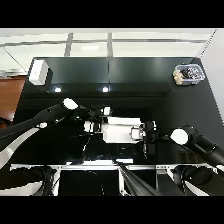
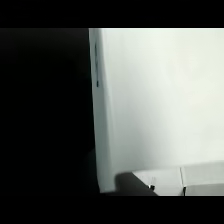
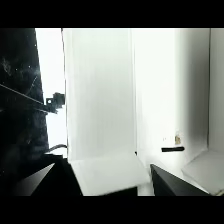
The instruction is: Fold the box and place the chain.
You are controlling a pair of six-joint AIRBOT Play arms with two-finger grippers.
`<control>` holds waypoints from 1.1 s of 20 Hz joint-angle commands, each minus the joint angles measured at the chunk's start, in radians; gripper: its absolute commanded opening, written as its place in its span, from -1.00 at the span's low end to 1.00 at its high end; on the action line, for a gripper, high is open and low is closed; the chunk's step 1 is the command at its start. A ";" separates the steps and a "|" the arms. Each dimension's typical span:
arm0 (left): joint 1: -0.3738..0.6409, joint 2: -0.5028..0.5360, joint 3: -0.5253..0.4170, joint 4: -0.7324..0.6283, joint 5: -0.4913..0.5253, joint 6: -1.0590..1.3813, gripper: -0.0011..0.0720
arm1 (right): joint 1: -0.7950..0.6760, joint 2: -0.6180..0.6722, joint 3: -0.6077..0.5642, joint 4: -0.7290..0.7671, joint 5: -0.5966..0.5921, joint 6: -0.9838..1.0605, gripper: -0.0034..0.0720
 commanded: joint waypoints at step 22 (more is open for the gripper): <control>-0.001 0.000 0.003 -0.003 -0.049 -0.157 -0.90 | -0.152 -0.024 0.117 0.105 -0.020 -0.010 0.84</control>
